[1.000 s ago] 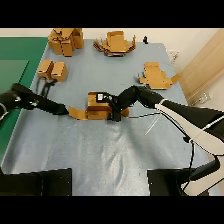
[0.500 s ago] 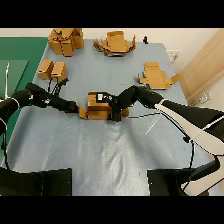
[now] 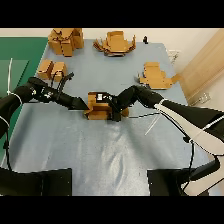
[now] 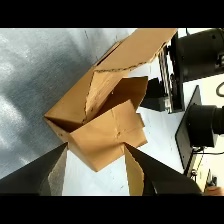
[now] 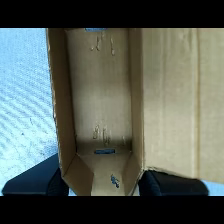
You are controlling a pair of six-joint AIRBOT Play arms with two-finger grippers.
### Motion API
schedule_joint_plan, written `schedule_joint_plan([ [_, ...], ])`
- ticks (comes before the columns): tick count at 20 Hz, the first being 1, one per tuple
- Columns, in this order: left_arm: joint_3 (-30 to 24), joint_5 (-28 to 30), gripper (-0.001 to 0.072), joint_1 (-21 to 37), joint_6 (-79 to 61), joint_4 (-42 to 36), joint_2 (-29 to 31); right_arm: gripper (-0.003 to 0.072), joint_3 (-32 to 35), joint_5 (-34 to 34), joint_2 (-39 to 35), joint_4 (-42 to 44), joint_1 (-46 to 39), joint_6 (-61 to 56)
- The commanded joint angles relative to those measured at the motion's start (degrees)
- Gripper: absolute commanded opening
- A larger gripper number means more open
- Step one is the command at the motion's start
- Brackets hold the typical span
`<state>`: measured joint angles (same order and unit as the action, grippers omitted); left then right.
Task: Fold the box.
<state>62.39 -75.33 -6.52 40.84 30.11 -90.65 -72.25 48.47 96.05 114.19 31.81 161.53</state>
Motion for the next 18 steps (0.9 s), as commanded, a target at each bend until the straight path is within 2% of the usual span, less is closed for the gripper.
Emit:
schedule_joint_plan([
  [1,0.2,2.0,0.0544,-1.6,7.2,0.4,0.0,0.0514,-0.1,-0.1,0.0,0.0,0.0,0.0],
  [6,2.5,4.4,0.0542,-4.2,24.4,8.7,0.0,0.0514,-0.1,-0.5,0.0,0.1,0.0,0.0],
  [9,5.2,6.4,0.0541,-8.9,36.7,19.2,0.1,0.0514,-0.1,-0.5,0.0,0.1,0.0,0.0],
  [14,8.6,11.8,0.0523,-18.3,52.0,31.8,0.1,0.0514,-0.1,-0.5,0.0,0.1,0.0,0.0],
  [18,10.5,12.9,0.0522,-25.2,63.4,44.6,0.1,0.0514,-0.1,-0.5,0.0,0.1,0.0,0.0],
])
